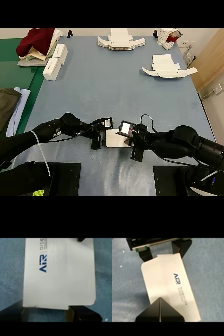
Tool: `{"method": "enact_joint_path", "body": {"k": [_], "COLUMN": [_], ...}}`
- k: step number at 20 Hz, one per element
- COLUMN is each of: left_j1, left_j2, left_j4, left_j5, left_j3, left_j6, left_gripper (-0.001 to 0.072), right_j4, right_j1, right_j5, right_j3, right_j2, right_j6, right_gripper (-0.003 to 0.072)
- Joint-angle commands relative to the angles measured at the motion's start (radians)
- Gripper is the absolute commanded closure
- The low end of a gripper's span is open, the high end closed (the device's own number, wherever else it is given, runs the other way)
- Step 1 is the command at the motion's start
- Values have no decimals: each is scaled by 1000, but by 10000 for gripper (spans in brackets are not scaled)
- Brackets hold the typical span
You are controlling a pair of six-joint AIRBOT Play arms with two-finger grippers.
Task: Fold the box.
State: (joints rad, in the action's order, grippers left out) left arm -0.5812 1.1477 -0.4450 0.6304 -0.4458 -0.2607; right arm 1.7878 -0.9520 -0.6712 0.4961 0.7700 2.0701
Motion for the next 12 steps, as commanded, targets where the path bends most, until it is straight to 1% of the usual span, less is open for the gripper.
{"method": "enact_joint_path", "body": {"k": [1,2,3,4,5,6,7,8,9,11,12], "left_j1": [1,1,1,1,1,1,1,1,1,1,1], "left_j2": [0,0,0,0,0,0,0,0,0,0,0], "left_j4": [0,0,0,0,0,0,0,0,0,0,0], "left_j5": [0,0,0,0,0,0,0,0,0,0,0], "left_j3": [-1,-1,-1,-1,-1,-1,-1,-1,-1,-1,-1], "left_j6": [0,0,0,0,0,0,0,0,0,0,0], "left_gripper": [249,249,249,248,248,249,248,248,249,249,249], "right_j4": [-189,-206,-212,-214,-213,-214,-214,-214,-214,-213,-209], "right_j1": [-52,-52,-52,-52,-53,-53,-53,-53,-53,-53,-53], "right_j5": [21,25,28,27,27,28,37,53,66,77,80], "right_j3": [2,3,9,18,28,37,43,43,43,43,43], "right_j2": [-3,-3,-3,-3,-3,-3,-3,-2,4,30,48], "right_j6": [-91,-89,-87,-84,-68,-51,-34,-21,-2,39,54], "right_gripper": [682,657,562,484,449,449,430,293,218,212,145]}}
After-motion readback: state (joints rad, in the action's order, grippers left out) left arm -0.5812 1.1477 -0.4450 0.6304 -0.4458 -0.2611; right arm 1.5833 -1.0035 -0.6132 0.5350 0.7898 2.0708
